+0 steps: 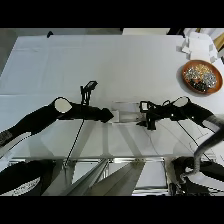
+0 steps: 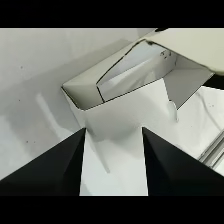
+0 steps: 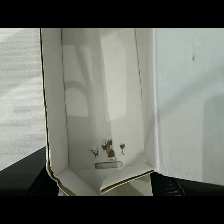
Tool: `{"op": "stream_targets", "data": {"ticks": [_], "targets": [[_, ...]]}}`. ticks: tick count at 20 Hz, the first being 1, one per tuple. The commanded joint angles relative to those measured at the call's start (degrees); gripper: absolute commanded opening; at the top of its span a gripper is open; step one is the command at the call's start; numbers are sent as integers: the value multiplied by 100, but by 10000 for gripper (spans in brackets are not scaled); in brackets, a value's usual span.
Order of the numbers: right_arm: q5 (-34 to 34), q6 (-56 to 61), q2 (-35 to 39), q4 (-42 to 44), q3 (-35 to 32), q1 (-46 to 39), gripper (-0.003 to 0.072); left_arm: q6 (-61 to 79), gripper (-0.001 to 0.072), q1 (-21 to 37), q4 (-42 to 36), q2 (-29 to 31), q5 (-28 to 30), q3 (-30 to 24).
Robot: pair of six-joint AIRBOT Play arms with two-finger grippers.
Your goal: Fold the box and place the chain.
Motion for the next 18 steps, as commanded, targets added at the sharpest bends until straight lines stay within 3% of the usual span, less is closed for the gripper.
{"op": "stream_targets", "data": {"ticks": [1,8,18], "targets": [[2,0,4,0,-2,0,395,-918,453,-50,695,-9,2,81],[2,0,2,0,-2,0,395,-2055,505,-396,1674,-365,-188,654],[2,0,2,0,-2,0,395,-3805,515,-824,2872,-841,-719,1530]]}}
